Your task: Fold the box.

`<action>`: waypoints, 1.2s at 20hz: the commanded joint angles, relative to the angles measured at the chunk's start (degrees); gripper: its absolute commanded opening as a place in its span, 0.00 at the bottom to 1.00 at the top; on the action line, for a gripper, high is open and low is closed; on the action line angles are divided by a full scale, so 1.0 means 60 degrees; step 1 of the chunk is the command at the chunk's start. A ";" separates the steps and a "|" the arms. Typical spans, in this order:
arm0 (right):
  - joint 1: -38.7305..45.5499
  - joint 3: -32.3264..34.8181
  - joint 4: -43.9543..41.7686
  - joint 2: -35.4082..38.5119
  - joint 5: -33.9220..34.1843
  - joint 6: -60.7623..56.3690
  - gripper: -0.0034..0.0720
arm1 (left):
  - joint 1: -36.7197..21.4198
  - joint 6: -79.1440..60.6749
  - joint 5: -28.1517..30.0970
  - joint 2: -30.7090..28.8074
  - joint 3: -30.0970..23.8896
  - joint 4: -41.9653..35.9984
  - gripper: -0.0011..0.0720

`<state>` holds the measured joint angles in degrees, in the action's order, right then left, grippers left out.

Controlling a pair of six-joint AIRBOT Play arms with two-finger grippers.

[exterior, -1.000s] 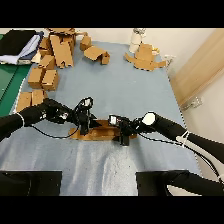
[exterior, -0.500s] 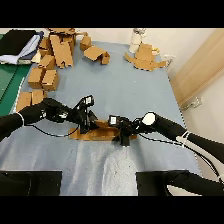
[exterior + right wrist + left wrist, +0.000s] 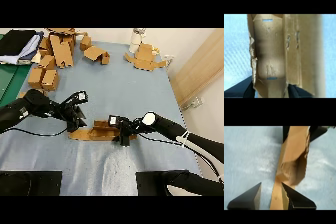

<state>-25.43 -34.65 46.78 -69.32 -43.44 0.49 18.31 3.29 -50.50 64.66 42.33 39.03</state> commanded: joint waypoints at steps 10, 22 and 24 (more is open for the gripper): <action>-0.0007 -0.0004 -0.0015 0.0018 -0.0758 0.0375 0.65 | 0.0018 0.6349 -0.2459 -0.0714 -0.0087 0.1555 0.03; -0.0007 -0.0004 -0.0018 0.0018 -0.0758 0.0368 0.65 | 0.2073 0.7537 0.2102 -0.0106 -0.0120 -0.2084 0.03; -0.0007 -0.0004 -0.0018 0.0018 -0.0758 0.0368 0.65 | 0.1945 0.7836 0.2091 0.0714 0.0302 -0.2076 0.03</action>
